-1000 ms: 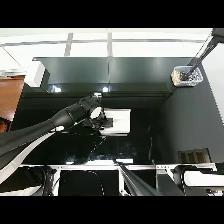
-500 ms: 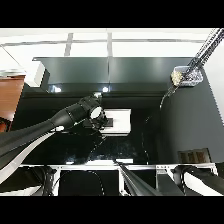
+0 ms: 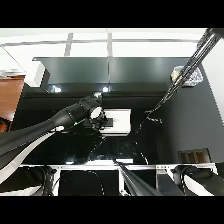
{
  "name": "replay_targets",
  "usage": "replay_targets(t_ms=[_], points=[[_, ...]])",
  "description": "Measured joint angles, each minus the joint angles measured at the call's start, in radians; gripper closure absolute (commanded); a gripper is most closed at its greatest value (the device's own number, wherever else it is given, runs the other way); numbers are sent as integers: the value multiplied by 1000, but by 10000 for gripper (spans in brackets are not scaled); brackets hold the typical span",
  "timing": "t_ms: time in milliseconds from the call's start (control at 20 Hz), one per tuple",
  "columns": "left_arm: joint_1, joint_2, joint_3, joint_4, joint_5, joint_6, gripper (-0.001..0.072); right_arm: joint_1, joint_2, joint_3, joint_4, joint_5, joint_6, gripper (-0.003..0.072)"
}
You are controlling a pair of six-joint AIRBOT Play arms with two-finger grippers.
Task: Fold the box and place the chain.
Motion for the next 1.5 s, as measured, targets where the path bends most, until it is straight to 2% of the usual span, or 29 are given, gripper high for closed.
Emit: replay_targets(t_ms=[250,550,800,1100,1400,1450,1500], points=[[0,0,0,0,0,0,683,102,3,-104,130,27,9,681],[0,0,0,0,0,0,683,230,1,-276,256,-126,9,680],[0,0,0,0,-1,0,683,285,1,-395,299,-187,5,680],[0,0,0,0,-1,0,683,316,1,-688,258,-292,16,678],[0,0,0,0,-1,0,683,322,-1,-991,242,-507,50,672],[0,0,0,0,-1,0,683,322,-3,-1026,249,-541,51,663],[0,0,0,0,-1,0,683,323,-5,-1057,254,-571,55,514]])
